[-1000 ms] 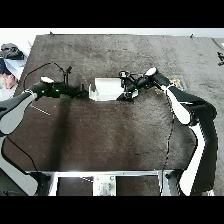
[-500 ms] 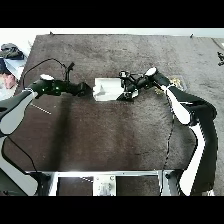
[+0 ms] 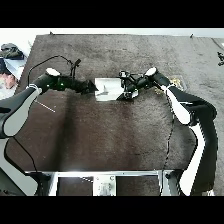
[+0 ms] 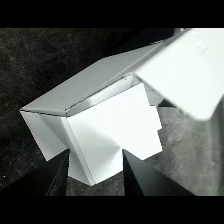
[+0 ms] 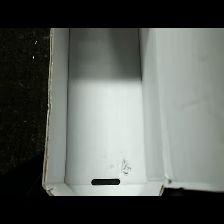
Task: Fold the box and place the chain.
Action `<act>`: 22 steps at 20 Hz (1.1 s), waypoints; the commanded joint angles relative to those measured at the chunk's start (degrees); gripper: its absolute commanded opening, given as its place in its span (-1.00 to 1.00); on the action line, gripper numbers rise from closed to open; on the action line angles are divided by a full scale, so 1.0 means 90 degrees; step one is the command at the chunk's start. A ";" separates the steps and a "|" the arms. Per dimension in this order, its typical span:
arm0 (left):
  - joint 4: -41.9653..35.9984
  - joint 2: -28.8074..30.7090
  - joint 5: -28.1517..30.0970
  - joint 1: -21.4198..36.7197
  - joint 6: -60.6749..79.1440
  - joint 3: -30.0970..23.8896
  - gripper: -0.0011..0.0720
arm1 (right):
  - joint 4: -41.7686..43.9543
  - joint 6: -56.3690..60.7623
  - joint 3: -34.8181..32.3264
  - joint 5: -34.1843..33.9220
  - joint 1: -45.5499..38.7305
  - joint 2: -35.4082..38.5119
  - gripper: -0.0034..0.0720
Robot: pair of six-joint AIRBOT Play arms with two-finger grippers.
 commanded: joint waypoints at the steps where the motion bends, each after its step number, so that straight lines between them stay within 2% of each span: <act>1: 0.0765 0.0005 0.0228 -0.0240 -0.0770 0.0272 0.00 | 0.0000 0.0000 0.0002 0.0002 0.0002 -0.0002 -0.07; 6: 0.1501 0.0002 0.0444 -0.0476 -0.1671 0.0500 0.00 | 0.0000 0.0000 0.0002 0.0002 0.0002 0.0000 -0.07; 13: 0.3014 -0.0015 0.0527 -0.0818 -0.3359 0.0848 0.00 | 0.0000 0.0000 0.0002 0.0002 0.0002 -0.0002 -0.07; 18: 0.3657 -0.0044 0.0551 -0.1081 -0.4257 0.1052 0.00 | 0.0000 0.0002 0.0002 0.0000 0.0002 -0.0002 -0.07; 22: 0.4342 -0.0415 -0.0092 -0.1319 -0.4988 0.1722 0.00 | 0.0000 0.0000 0.0002 0.0002 0.0002 -0.0002 -0.07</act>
